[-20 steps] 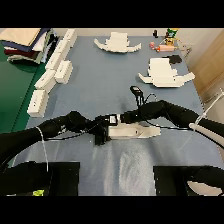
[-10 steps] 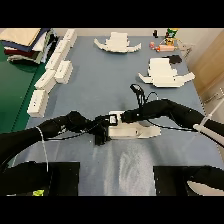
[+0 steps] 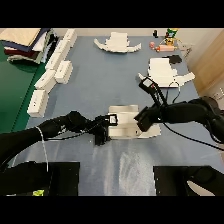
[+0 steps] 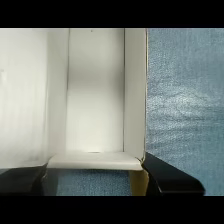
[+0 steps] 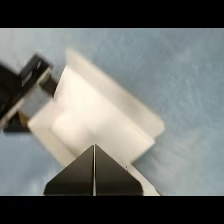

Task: Fold the box.

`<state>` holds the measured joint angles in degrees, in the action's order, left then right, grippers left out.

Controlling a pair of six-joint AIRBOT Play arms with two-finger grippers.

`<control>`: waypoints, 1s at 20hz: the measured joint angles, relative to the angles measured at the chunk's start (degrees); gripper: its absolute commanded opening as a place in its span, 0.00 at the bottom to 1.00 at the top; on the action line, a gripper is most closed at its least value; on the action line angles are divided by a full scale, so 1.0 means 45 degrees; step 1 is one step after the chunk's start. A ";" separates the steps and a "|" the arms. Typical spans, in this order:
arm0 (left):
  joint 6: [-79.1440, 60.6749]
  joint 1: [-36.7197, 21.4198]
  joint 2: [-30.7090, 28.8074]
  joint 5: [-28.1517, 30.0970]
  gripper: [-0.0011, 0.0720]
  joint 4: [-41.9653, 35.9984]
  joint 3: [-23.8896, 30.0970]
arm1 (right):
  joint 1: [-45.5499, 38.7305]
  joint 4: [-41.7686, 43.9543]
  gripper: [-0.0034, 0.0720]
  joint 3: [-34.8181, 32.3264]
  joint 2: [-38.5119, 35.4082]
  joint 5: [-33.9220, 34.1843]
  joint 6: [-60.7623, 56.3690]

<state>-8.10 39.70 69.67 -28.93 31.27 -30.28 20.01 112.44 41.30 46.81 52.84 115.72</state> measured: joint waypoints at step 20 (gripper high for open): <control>0.0005 0.0000 -0.0005 0.0000 0.59 -0.0005 0.0000 | 0.0087 -0.2642 0.32 -0.1962 0.1792 -0.0986 0.7786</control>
